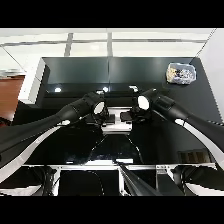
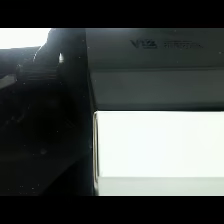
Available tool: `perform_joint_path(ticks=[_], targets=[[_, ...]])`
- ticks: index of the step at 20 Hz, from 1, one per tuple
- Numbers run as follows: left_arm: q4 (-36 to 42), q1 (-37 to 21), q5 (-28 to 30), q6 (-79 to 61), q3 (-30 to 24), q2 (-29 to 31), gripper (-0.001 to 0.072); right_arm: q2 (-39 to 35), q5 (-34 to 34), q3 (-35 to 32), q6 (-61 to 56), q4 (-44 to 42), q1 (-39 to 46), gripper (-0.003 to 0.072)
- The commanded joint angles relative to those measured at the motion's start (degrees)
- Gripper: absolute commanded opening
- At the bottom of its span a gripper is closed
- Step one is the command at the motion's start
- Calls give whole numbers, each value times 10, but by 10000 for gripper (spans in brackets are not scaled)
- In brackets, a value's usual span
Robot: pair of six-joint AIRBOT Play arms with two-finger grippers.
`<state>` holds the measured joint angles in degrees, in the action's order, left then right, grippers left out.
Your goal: Fold the box and place the chain.
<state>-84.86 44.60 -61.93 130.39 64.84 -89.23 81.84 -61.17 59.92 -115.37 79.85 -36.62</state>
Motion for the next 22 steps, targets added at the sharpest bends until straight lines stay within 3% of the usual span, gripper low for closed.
perform_joint_path(ticks=[1,7,9,10,14,15,16,18,19,20,21,22], targets=[[-1,0,-1,0,0,0,27,11,-13,14,-107,64,-29,364],[-1,0,-1,0,0,0,27,32,-36,15,-166,57,-35,362],[-1,0,-1,0,0,0,27,32,-37,15,-170,57,-35,51],[-1,0,-1,0,0,0,27,32,-37,15,-171,56,-35,2],[-1,0,-1,0,0,0,27,32,-48,15,-171,57,-35,15],[-1,0,-1,0,0,0,27,32,-46,15,-171,57,-35,176],[-1,0,-1,0,0,0,27,32,-43,15,-171,57,-35,271],[-1,0,-1,0,0,0,27,32,-42,15,-171,57,-35,267],[-1,0,-1,0,0,0,27,32,-42,15,-171,57,-35,178],[-1,0,-1,0,0,0,27,32,-41,15,-171,57,-35,143],[-1,0,-1,0,0,0,27,32,-41,15,-170,57,-35,9],[-2,0,-1,0,0,0,27,32,-41,15,-170,57,-35,8]])
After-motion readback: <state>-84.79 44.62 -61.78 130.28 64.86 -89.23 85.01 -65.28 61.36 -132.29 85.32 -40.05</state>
